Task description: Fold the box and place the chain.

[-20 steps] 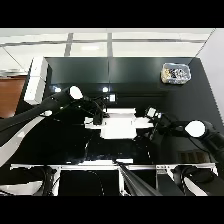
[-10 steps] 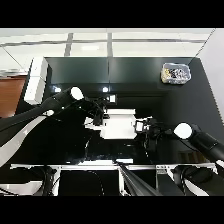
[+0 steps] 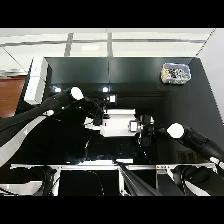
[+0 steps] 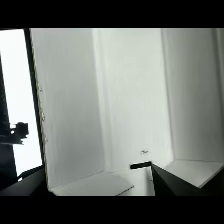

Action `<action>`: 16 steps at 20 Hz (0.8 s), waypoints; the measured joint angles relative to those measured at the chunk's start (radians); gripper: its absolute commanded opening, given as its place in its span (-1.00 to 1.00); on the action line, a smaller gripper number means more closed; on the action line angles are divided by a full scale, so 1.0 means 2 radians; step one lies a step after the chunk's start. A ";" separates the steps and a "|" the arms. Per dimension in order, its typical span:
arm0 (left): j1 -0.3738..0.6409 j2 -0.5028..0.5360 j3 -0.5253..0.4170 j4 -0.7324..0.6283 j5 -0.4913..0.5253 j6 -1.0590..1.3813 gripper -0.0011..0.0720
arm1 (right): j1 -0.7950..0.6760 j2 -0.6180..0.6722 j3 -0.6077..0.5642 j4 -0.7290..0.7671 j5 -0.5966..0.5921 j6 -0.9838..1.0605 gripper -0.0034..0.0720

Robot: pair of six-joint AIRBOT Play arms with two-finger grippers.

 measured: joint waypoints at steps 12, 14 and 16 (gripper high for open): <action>0.000 0.000 0.000 0.000 -0.009 0.000 -0.92 | -0.063 -0.004 0.056 0.007 0.048 -0.003 0.95; 0.000 0.000 0.000 0.000 -0.009 0.000 -0.91 | -0.074 -0.010 0.057 0.019 0.057 -0.008 0.95; 0.000 0.000 0.000 0.000 -0.009 0.000 -0.91 | -0.083 -0.024 0.059 0.051 0.067 -0.034 0.95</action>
